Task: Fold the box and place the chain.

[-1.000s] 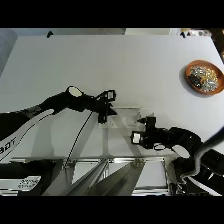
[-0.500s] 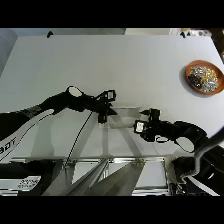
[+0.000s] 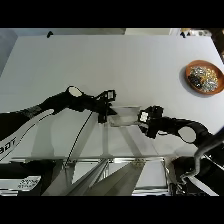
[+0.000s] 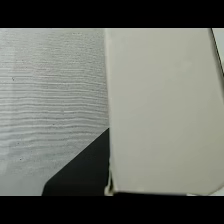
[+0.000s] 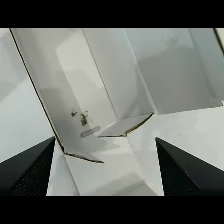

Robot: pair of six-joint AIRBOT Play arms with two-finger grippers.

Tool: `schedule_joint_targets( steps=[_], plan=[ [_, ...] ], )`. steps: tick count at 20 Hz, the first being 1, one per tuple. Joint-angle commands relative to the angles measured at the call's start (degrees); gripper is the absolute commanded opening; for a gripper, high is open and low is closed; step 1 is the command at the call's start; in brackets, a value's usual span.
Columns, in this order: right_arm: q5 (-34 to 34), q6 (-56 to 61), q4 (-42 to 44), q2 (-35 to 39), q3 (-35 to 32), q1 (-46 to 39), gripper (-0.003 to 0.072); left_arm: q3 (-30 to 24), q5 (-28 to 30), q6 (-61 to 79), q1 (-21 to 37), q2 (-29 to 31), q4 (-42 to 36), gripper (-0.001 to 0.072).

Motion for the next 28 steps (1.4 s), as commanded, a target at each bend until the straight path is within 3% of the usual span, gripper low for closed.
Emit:
schedule_joint_targets(
  steps=[1, 8, 20, 28],
  plan=[
    [1.77, -8.81, 7.93, -3.54, 1.09, -3.21, 0.0689, 0.0, -0.04, 0.02, -0.02, 0.04, 0.02, 0.0009],
    [5.55, -32.09, 23.69, -8.02, 1.81, -10.1, 0.069, 0.02, -0.04, 0.02, -0.02, 0.04, 0.02, 0.0009],
    [14.51, -43.34, 28.89, -19.63, 9.27, -16.57, 0.0691, 0.02, -0.04, 0.02, -0.02, 0.04, 0.02, 0.0009],
    [20.09, -46.47, 31.82, -24.81, 10.27, -16.55, 0.0687, 0.02, -0.04, 0.02, -0.02, 0.04, 0.02, 0.0009]
  ],
)
